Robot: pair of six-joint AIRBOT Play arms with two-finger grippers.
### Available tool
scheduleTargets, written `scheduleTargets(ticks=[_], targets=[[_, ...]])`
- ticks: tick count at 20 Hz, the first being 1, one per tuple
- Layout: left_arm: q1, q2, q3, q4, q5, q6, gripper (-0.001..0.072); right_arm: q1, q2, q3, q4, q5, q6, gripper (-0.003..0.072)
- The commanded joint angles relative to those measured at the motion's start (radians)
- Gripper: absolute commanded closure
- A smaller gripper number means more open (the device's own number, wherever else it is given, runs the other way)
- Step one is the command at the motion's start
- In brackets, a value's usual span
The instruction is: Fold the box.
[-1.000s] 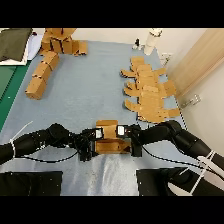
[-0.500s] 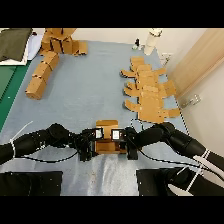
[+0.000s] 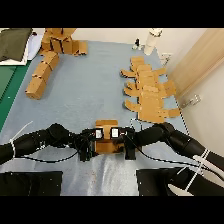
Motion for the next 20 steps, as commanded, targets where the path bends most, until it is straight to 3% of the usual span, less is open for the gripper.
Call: scheduleTargets(ticks=[1, 3, 10, 13, 14, 17, 18, 20], targets=[[0.000, 0.000, 0.001, -0.001, 0.000, -0.001, 0.0190, 0.001, -0.014, 0.000, 0.038, 0.006, -0.003, 0.0200], [0.000, 0.000, 0.001, -0.001, 0.001, -0.001, 0.0190, 0.010, -0.023, 0.000, 0.034, 0.006, -0.003, 0.0139], [0.000, 0.000, 0.001, -0.001, 0.001, -0.001, 0.0190, 0.031, -0.024, 0.000, 0.003, 0.007, 0.001, 0.0138], [0.000, 0.000, 0.001, -0.001, 0.001, -0.001, 0.0190, 0.031, -0.021, 0.000, -0.076, 0.003, 0.097, 0.0139], [0.000, 0.000, 0.001, -0.001, 0.001, -0.001, 0.0190, 0.031, -0.011, 0.001, -0.118, -0.013, 0.143, 0.0171], [0.000, 0.000, 0.001, -0.001, 0.000, -0.001, 0.0190, 0.030, 0.039, 0.027, -0.254, -0.135, 0.418, 0.0616], [0.000, 0.000, 0.001, -0.001, 0.001, -0.001, 0.0190, 0.030, 0.058, 0.043, -0.303, -0.175, 0.547, 0.0672], [0.000, 0.000, 0.001, -0.001, 0.001, -0.001, 0.0190, 0.028, 0.102, 0.078, -0.418, -0.244, 0.840, 0.0679]])
